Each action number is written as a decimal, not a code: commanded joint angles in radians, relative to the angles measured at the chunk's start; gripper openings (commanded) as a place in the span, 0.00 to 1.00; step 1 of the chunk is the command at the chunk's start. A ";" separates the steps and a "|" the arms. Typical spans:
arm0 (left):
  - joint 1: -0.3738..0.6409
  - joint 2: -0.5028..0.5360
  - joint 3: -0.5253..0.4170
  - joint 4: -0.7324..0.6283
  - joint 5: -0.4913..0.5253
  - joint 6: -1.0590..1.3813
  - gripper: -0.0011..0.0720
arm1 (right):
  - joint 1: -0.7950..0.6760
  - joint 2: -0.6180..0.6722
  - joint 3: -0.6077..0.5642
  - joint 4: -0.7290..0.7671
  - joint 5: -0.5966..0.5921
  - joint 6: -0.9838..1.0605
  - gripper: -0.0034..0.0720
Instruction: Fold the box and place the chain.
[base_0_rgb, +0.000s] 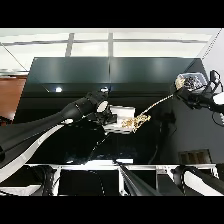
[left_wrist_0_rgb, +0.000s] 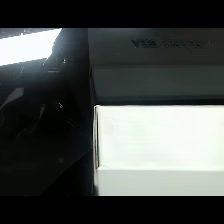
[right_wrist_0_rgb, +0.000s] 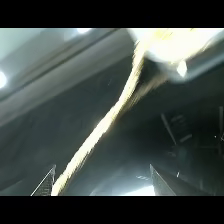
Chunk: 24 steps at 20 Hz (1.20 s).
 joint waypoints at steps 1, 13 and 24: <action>0.001 0.000 0.000 0.000 0.000 0.000 0.06 | -0.018 -0.200 0.120 0.000 -0.018 0.025 0.98; 0.001 0.000 0.000 0.000 0.002 0.000 0.06 | -0.007 -0.403 0.304 0.052 0.080 0.064 0.13; 0.001 0.000 0.000 0.000 0.001 0.000 0.06 | -0.006 0.212 0.356 0.096 0.373 -0.235 0.08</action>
